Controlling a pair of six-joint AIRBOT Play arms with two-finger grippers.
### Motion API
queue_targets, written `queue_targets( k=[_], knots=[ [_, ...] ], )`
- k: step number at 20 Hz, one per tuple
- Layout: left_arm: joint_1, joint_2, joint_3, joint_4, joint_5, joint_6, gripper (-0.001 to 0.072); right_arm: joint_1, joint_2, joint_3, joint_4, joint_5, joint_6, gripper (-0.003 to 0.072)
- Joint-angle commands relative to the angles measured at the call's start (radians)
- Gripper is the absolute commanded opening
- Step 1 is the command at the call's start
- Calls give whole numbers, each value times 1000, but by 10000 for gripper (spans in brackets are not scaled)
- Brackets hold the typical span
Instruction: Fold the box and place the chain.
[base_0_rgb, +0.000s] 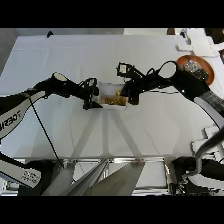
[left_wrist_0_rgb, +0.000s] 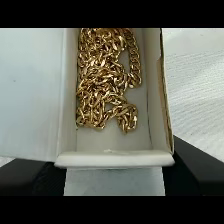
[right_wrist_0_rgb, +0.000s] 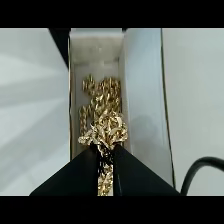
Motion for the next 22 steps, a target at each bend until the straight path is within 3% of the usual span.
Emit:
queue_targets(
  k=[1,2,3,7,10,14,18,22],
  knots=[
    [0,0,0,0,0,0,175,70,5,2,8,-130,116,119],
    [0,0,0,0,0,0,175,81,5,3,-2,-134,129,275],
    [0,0,0,0,0,0,175,89,5,3,-17,-131,129,290],
    [0,0,0,0,0,0,175,93,36,3,-31,-122,176,290],
    [0,0,0,0,0,0,175,90,127,11,-32,-208,241,283],
    [0,0,0,0,0,0,175,51,96,132,-109,-251,423,235],
    [0,0,0,0,0,0,175,25,-47,229,-198,-158,544,247],
    [0,0,0,0,0,0,175,23,-152,236,-224,-5,534,248]
  ],
)
